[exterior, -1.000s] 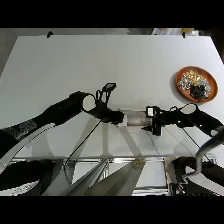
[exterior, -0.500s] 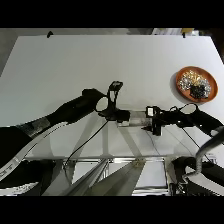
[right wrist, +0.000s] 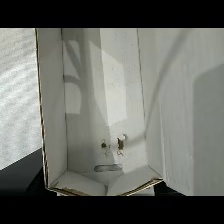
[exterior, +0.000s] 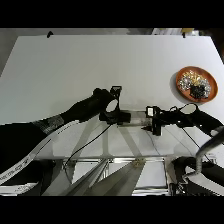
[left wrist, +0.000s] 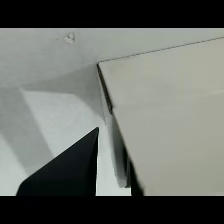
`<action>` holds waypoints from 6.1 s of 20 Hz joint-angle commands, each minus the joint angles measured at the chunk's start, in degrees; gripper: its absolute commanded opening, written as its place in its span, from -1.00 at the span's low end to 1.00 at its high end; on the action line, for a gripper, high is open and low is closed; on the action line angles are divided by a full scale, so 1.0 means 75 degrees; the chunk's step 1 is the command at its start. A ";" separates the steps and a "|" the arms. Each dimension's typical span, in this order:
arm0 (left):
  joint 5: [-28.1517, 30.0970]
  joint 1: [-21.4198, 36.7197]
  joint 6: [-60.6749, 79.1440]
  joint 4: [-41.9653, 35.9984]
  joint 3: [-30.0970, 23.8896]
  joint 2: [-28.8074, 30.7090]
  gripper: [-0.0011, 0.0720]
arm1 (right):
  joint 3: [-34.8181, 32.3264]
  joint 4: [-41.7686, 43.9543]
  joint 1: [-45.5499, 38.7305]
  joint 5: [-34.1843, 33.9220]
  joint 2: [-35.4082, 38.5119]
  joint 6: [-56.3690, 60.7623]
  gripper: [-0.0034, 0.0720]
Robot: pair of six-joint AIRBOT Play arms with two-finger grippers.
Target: Fold the box and place the chain.
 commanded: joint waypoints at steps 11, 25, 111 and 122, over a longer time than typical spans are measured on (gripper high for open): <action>-0.0880 -0.0055 -0.0597 0.0370 0.1192 -0.0953 -0.58 | 0.0003 0.0000 0.0000 0.0003 0.0003 0.0000 -0.02; -0.1093 -0.0187 -0.0673 0.0522 0.1192 -0.1180 -0.96 | 0.0003 0.0000 0.0000 0.0003 0.0003 0.0000 -0.02; 0.2751 0.1941 1.9147 -0.6901 -0.3110 0.0321 0.93 | 0.0003 0.0000 0.0000 0.0003 0.0003 0.0000 -0.02; 0.2757 0.1559 1.9132 -0.6892 -0.3110 0.0157 0.10 | 0.0003 0.0000 0.0000 0.0003 0.0003 0.0000 -0.02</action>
